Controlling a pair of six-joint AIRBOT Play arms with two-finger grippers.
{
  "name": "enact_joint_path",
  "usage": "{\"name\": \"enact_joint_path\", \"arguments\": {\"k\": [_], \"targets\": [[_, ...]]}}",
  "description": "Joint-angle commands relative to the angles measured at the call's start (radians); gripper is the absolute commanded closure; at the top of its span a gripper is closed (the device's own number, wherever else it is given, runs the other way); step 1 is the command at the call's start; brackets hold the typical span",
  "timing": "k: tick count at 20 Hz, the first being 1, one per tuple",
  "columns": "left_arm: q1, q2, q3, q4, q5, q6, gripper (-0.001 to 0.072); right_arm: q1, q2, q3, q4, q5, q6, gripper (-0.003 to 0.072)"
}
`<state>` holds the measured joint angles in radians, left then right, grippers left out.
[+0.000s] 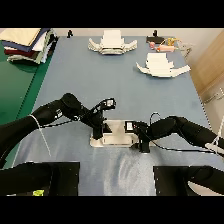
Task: Fold the box.
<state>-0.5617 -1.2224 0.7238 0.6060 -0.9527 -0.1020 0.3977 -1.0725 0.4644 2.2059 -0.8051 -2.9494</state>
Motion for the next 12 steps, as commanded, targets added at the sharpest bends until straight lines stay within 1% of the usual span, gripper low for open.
{"name": "enact_joint_path", "arguments": {"k": [1, 12], "targets": [[0.001, 0.0, 0.0, 0.0, 0.003, 0.001, 0.0695, 0.001, 0.0, 0.0, -0.003, -0.013, 0.001, 0.0241], [0.0, 0.0, 0.0, -0.022, -0.008, -0.003, 0.0694, 0.001, 0.0, 0.0, -0.003, -0.013, 0.001, 0.0241]]}}
